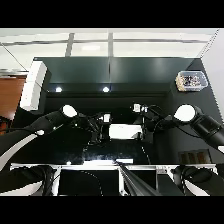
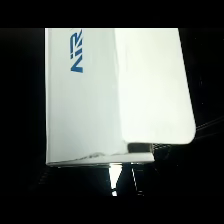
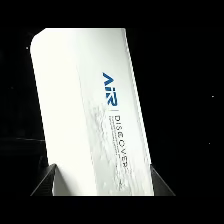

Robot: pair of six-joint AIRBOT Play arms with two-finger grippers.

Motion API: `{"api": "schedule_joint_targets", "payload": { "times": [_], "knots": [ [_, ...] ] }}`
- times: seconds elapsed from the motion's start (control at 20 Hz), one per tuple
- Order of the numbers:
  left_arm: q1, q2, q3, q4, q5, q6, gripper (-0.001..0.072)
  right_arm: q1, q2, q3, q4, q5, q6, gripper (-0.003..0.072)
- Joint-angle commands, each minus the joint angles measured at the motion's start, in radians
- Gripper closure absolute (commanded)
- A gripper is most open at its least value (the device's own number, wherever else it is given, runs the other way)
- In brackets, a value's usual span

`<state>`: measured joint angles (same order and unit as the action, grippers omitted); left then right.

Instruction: Fold the box and place the chain.

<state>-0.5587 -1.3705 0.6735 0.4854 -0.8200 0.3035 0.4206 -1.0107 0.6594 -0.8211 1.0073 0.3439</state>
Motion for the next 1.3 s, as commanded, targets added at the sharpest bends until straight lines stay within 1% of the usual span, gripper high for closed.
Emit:
{"api": "schedule_joint_targets", "payload": {
  "times": [0.0,0.05,0.25,0.35,1.25],
  "knots": [
    [0.0,-0.001,0.0,0.0,0.001,0.0,0.0435,0.001,0.001,0.001,-0.01,-0.01,-0.005,0.0103],
    [0.0,-0.001,0.0,0.0,0.001,-0.001,0.0435,0.001,0.001,0.001,-0.013,-0.018,-0.005,0.0185],
    [0.0,-0.001,0.0,0.0,0.001,0.0,0.0435,0.001,0.0,0.001,-0.014,-0.024,-0.005,0.0195],
    [0.0,-0.001,0.0,0.0,0.001,0.0,0.0435,0.001,0.001,0.001,-0.014,-0.023,-0.004,0.0382],
    [0.0,-0.001,0.0,0.0,0.001,0.0,0.0435,0.002,-0.001,0.0,-0.037,-0.015,-0.004,0.0379]
  ]
}}
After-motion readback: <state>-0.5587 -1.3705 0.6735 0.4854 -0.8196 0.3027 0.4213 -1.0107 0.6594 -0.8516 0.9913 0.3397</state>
